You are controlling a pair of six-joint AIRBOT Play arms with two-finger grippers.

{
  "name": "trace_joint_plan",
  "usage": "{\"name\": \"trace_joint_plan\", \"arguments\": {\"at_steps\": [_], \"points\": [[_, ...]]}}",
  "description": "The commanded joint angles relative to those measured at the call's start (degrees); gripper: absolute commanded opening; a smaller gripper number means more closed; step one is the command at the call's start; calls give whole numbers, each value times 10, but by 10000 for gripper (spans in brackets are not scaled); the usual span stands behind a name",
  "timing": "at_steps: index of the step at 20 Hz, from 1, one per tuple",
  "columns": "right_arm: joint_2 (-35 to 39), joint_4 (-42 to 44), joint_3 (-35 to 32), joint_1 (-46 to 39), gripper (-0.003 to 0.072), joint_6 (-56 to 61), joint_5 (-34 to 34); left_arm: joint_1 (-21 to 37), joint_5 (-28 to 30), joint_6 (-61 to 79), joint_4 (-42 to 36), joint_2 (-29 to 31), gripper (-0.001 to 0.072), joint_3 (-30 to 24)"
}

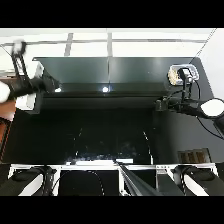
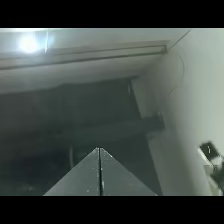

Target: Fold the box and place the chain.

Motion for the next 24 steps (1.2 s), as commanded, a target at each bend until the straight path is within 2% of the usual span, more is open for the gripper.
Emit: {"name": "trace_joint_plan", "arguments": {"at_steps": [1, 3, 5, 7, 24], "points": [[-33, -168, 36, 10, 15, 103, 37, -44, 75, 7, -3, 105, 23, -163], [-59, -212, 63, 10, 16, 123, 57, -44, 69, 7, 1, 110, 24, -173], [-67, -228, 67, 9, 16, 126, 31, -44, 70, 6, 0, 110, 24, -173], [-66, -228, 67, 10, 17, 127, -4, -45, 68, 4, -17, 110, 24, -173], [-66, -229, 67, 10, 17, 127, -6, -45, 73, 4, -23, 110, 24, -173]]}}
